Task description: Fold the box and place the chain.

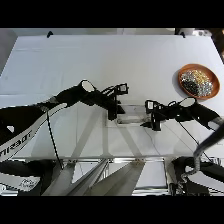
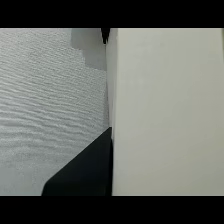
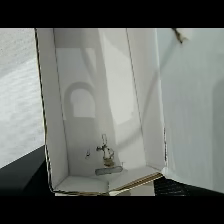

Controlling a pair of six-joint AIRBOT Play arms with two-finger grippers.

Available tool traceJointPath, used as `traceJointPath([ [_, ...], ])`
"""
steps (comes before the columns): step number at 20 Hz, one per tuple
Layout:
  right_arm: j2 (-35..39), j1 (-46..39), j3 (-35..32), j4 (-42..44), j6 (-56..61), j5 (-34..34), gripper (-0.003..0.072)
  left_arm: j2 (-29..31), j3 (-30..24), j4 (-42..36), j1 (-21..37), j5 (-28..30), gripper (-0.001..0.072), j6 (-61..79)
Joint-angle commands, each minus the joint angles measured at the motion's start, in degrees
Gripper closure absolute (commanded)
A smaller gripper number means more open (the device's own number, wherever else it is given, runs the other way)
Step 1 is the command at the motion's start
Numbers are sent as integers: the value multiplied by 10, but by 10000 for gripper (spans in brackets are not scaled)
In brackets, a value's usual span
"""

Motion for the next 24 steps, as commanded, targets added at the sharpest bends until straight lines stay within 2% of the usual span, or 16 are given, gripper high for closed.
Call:
traceJointPath([
  [1, -1, 0, 0, -21, 1, -1, 221, 0, 0, 0, 0, 2, 699, 0],
  [2, -1, 0, 0, -33, 1, 1, 284, 0, 0, 0, 0, 2, 699, 0],
  [3, -1, 0, 0, -37, 1, 0, 291, 0, 0, 0, 0, 2, 699, 0],
  [24, 0, 0, 0, -37, 2, 9, 285, 0, 0, 0, 0, 2, 699, 0],
])
